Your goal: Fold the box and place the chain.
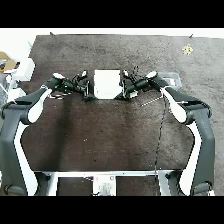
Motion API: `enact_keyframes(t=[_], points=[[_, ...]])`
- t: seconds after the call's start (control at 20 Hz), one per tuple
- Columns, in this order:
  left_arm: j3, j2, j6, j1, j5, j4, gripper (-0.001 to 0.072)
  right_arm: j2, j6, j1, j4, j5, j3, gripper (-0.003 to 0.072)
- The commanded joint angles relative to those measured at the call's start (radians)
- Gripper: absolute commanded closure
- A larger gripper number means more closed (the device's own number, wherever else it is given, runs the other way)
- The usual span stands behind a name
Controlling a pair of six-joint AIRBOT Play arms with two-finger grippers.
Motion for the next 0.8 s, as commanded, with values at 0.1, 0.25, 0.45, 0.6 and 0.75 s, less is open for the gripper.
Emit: enact_keyframes(t=[0.1,0.25,0.45,0.6,0.75], points=[[-0.001,-0.002,0.012,0.0,0.0,-0.026,-0.0011,0.001,-0.001,0.001,0.0,0.0,0.0,0.0242],[-0.002,-0.008,0.013,0.0,-0.002,-0.026,-0.0011,0.0,0.0,0.001,0.0,0.0,0.0,0.0242],[-0.002,-0.015,0.018,-0.002,0.0,-0.031,-0.0011,0.001,0.0,0.001,0.0,0.0,0.0,0.0242],[-0.002,-0.015,0.022,-0.004,-0.004,-0.053,-0.0011,0.001,0.0,0.001,0.0,0.0,0.0,0.0242],[-0.002,-0.015,0.033,-0.027,-0.002,-0.045,-0.0003,0.001,-0.001,0.001,0.0,0.0,0.0,0.0242]])
